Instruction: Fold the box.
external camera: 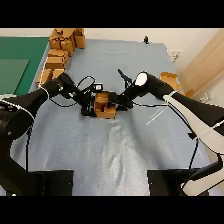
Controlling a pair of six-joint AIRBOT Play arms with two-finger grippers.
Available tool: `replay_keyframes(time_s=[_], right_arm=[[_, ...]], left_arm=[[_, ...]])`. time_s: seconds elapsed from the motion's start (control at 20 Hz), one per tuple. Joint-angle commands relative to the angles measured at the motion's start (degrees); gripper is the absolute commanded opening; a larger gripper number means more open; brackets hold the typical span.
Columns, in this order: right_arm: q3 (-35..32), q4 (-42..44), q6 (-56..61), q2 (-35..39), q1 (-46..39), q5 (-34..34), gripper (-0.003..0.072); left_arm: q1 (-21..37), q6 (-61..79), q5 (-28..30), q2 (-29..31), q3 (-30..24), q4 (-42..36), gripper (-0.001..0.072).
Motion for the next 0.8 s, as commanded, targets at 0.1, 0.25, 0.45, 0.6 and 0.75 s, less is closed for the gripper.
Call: replay_keyframes(time_s=[0.1,0.25,0.45,0.6,0.75], right_arm=[[7.69,-15.61,10.97,-4.35,5.03,6.71,0.052],[10.86,-16.0,11.65,-6.25,5.68,9.29,0.052],[11.04,-16.37,12.2,-6.25,5.66,9.49,0.052],[11.04,-16.31,12.22,-6.27,5.68,10.69,0.052],[11.04,-19.85,14.45,-6.27,5.68,10.62,0.052]], left_arm=[[-0.04,-0.11,0.02,-0.04,-0.02,-0.2,0.0199],[-0.04,-0.57,-0.02,-0.04,-0.02,-0.2,0.0199],[-0.04,-0.98,0.07,-0.04,-0.02,-0.2,0.0199],[-0.04,-0.98,0.24,-0.04,-0.02,-0.17,0.0199],[-0.04,-0.96,0.76,-0.04,-0.02,-0.2,0.0199]])
